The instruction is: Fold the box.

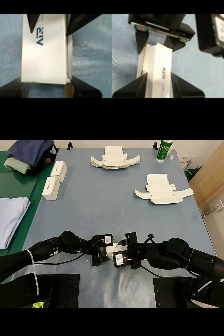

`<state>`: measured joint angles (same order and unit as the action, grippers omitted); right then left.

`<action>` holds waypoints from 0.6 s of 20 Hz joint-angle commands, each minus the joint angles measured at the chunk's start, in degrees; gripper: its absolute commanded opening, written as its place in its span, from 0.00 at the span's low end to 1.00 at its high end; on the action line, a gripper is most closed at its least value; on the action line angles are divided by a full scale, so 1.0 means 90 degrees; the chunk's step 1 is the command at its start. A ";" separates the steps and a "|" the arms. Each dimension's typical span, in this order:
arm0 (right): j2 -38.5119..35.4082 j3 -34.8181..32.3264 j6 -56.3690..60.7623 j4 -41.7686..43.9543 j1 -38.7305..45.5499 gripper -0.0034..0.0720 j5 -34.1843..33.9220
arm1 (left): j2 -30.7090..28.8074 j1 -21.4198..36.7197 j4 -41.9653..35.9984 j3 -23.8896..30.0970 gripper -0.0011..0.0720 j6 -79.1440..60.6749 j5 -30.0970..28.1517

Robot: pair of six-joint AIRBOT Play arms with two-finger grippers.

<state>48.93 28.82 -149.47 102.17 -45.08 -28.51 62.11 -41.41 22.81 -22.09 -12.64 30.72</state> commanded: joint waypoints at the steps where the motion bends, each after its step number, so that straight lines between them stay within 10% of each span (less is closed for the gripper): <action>1: 0.0000 -0.0002 0.0002 0.0206 -0.0007 0.60 -0.0078 | 0.0005 -0.0002 -0.0007 -0.0005 0.65 0.0007 -0.0022; 12: -0.0323 0.0002 0.0005 0.0495 -0.0005 0.60 -0.0155 | 0.0002 -0.0002 -0.0007 -0.0005 0.65 0.0007 -0.0022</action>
